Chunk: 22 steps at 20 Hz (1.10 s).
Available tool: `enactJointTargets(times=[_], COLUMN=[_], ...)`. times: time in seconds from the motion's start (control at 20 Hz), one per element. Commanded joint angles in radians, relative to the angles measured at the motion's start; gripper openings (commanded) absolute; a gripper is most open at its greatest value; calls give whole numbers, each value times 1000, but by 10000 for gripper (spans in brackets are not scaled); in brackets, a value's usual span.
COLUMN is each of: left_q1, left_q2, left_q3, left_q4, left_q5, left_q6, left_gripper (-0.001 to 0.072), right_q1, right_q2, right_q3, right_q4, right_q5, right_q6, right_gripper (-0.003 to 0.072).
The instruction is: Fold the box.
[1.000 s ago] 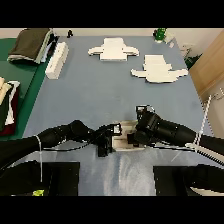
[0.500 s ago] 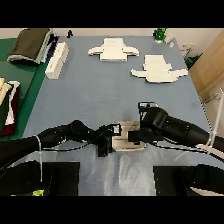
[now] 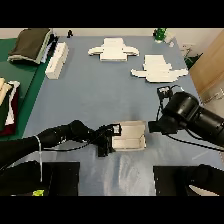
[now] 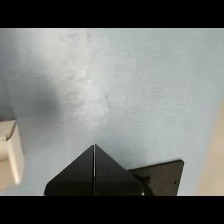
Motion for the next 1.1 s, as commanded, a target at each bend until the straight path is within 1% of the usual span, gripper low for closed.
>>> enactJointTargets(times=[0.0,0.1,0.15,0.25,0.3,0.4,0.5,0.6,0.65,0.75,0.85,0.95,1.05], left_q1=[0,0,0,0,0,0,0,0,0,0,0,0,0], left_q2=[0,0,0,0,0,0,0,0,0,0,0,0,0], left_q3=[1,1,1,1,1,1,1,1,1,1,1,1,1], left_q4=[0,0,0,0,0,0,0,0,0,0,0,0,0], left_q5=[0,0,0,0,0,0,0,2,1,0,0,0,1], left_q6=[0,0,0,0,0,0,0,0,0,0,0,0,0], left_gripper=[424,424,424,424,424,424,424,424,424,424,424,424,424], right_q1=[-261,-454,-550,-695,-746,-781,-762,-704,-669,-592,-520,-462,-415], right_q2=[0,-40,-76,-169,-226,-333,-422,-475,-479,-464,-432,-391,-327], right_q3=[-20,-20,-20,-18,-10,27,85,144,158,161,150,128,75], right_q4=[81,273,405,698,848,1067,1176,1206,1205,1196,1149,1071,1019], right_q5=[148,256,297,340,341,319,274,192,159,128,127,129,176], right_q6=[-220,-386,-484,-686,-790,-914,-971,-1058,-1104,-1180,-1206,-1215,-1215], right_gripper=[4,4,4,3,4,3,4,4,4,4,4,4,4])
